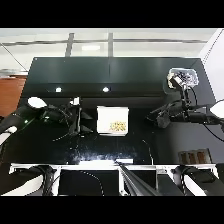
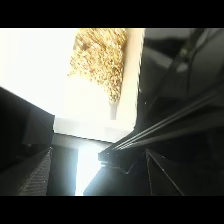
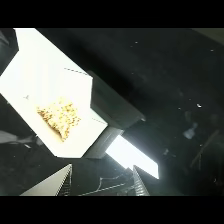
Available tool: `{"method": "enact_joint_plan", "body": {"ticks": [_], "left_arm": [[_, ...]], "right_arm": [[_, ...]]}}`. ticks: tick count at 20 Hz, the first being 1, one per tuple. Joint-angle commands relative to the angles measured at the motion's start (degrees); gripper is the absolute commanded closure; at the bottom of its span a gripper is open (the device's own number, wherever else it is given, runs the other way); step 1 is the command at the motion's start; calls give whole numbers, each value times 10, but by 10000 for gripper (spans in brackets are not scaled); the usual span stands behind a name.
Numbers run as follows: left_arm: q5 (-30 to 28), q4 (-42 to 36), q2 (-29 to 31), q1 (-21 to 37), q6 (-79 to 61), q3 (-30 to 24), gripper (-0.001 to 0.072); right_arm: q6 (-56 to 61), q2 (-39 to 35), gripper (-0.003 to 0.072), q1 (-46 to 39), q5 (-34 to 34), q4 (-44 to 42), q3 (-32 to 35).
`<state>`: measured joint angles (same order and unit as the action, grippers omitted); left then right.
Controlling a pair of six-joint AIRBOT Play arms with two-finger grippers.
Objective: Fold the box and place the chain.
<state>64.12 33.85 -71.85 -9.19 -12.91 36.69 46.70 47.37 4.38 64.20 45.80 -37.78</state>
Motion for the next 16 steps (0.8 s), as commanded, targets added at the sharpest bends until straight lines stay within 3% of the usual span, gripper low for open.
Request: {"method": "enact_joint_plan", "body": {"ticks": [1,16], "left_arm": [[-22,22,-47,-8,-49,14,-7],[-21,15,-86,-58,-27,40,-5]], "right_arm": [[0,0,228,0,-16,4,0],[0,0,229,0,-28,4,0]]}}
